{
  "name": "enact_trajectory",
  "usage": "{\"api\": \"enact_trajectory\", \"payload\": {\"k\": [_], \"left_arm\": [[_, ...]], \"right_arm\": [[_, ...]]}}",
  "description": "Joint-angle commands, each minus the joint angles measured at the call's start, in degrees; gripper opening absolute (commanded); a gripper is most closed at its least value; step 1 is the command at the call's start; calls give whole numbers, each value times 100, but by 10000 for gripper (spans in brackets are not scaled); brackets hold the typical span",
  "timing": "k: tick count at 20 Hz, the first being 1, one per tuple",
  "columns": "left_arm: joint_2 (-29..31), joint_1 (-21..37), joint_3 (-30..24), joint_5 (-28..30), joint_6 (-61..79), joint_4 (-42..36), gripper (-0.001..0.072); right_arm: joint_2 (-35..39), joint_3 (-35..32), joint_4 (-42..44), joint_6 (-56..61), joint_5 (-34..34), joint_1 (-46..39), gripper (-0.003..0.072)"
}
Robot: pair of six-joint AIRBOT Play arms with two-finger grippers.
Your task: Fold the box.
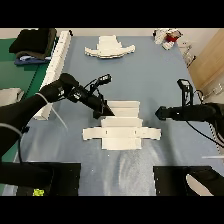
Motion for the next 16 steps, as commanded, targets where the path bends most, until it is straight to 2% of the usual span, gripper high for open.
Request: {"api": "enact_trajectory", "payload": {"k": [1, 4, 7, 11, 13, 16], "left_arm": [[1062, -326, -990, 1394, 1349, -621, 5], [1744, -610, -1790, 1989, 2413, -1062, 5], [2000, -973, -2330, 2520, 2837, -1080, 6], [1982, -1464, -2723, 3093, 3445, -1504, 6], [1969, -1515, -2837, 3263, 3563, -1825, 7], [1915, -1504, -2857, 3381, 3558, -1853, 10]], "right_arm": [[-2, 258, -256, 461, 68, -103, 561], [-2, 258, -254, 603, 127, -103, 561], [-2, 258, -254, 654, 138, -103, 560], [-2, 258, -229, 669, 136, -103, 560], [-2, 258, -192, 669, 133, -103, 560], [-2, 258, -153, 669, 140, -103, 551]]}}
